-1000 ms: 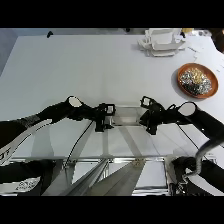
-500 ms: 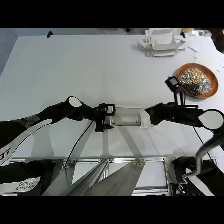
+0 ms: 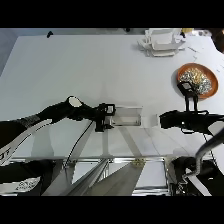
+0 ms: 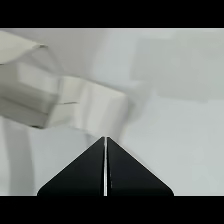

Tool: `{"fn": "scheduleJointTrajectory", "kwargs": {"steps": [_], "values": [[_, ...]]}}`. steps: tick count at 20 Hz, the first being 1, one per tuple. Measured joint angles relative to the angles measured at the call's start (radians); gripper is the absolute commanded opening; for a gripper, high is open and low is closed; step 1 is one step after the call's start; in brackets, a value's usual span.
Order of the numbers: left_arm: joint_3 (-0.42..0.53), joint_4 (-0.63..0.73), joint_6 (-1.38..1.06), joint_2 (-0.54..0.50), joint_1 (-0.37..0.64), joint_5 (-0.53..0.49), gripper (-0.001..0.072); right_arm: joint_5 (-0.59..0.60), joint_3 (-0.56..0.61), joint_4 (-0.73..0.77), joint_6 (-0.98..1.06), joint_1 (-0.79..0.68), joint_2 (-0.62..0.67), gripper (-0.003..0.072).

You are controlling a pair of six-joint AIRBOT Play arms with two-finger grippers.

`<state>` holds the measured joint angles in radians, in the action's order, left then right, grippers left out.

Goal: Fold the box and place the chain.

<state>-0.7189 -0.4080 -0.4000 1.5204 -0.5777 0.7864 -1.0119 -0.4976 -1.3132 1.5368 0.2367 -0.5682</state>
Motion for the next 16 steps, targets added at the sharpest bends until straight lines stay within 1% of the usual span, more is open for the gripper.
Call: {"fn": "scheduleJointTrajectory", "kwargs": {"steps": [3,6,16], "values": [[0.0,0.0,0.0,0.0,0.0,0.0,0.0273,0.015,0.0,-0.099,0.114,0.0,-0.006,0.0018],[0.0,0.0,0.0,0.0,0.0,0.0,0.0273,0.048,-0.001,-0.131,0.186,0.0,-0.062,0.0018],[0.0,0.0,0.0,0.0,0.0,0.0,0.0273,0.144,-0.001,0.021,0.161,-0.006,-0.407,0.0018]]}}
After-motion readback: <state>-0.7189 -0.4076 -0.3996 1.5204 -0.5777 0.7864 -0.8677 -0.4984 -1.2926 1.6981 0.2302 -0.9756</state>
